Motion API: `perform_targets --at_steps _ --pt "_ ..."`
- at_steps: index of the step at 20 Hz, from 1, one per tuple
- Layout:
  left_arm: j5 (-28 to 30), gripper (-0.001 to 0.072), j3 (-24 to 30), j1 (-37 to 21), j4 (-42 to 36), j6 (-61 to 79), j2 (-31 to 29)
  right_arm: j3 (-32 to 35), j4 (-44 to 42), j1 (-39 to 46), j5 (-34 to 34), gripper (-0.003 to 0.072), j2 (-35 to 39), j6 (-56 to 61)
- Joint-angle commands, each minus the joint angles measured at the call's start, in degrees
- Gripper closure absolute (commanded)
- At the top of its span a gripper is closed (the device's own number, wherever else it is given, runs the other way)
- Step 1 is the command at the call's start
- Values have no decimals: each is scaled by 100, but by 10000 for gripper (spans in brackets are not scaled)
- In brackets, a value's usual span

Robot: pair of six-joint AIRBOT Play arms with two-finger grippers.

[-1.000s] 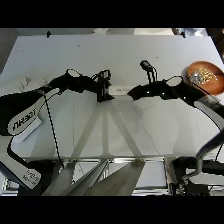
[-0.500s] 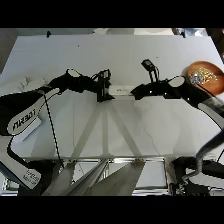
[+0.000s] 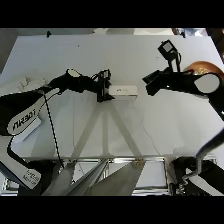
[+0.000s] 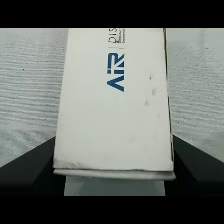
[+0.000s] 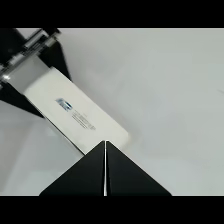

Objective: Fold the box and place the chain.

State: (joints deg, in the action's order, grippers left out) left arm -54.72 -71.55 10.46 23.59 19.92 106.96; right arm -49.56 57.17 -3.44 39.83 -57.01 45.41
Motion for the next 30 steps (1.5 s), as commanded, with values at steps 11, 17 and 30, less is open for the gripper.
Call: perform_targets --at_steps 11,17,30 --pt "-20 430 -2 13 -66 -4 0 -7 2940 0 -46 667 785 1582" --pt "-15 585 -2 122 -87 -7 -2 -7 2940 0 -46 667 785 1582" --pt "1016 698 -2 -262 7 -2400 -2146 -7 2940 0 -46 667 785 1582"
